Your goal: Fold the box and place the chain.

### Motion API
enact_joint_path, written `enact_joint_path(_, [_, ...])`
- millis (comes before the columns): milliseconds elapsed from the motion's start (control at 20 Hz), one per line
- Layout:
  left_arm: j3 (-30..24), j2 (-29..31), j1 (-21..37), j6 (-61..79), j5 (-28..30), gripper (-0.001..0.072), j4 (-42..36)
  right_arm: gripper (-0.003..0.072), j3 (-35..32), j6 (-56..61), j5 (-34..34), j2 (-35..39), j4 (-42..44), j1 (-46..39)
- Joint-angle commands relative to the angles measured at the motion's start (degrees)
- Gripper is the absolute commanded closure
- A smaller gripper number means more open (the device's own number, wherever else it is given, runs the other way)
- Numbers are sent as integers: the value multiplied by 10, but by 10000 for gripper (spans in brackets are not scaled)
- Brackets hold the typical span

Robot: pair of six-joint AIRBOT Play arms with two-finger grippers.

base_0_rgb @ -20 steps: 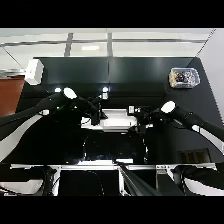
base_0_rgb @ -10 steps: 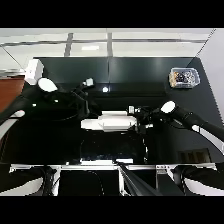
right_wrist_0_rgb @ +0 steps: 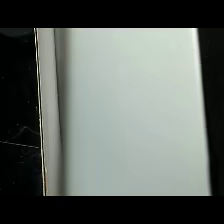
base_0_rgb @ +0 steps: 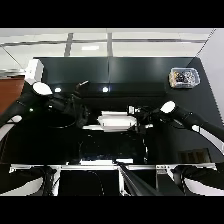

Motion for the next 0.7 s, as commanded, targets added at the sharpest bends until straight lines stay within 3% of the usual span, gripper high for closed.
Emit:
enact_joint_path(0, [-7, -28, -46, 16, 158, 684, -130, 518, 0, 0, 0, 0, 0, 0])
enact_joint_path(250, [47, -100, -67, 26, 284, 685, -77, 518, 0, 0, 0, 0, 0, 0])
enact_joint_path(400, [67, -134, -67, -23, 263, 685, 5, 518, 0, 0, 0, 0, 0, 0])
enact_joint_path(500, [67, -153, -67, -24, 207, 684, 9, 518, 0, 0, 0, 0, 0, 0])
enact_joint_path(650, [67, -165, -67, -24, 217, 684, 9, 518, 0, 0, 0, 0, 0, 0])
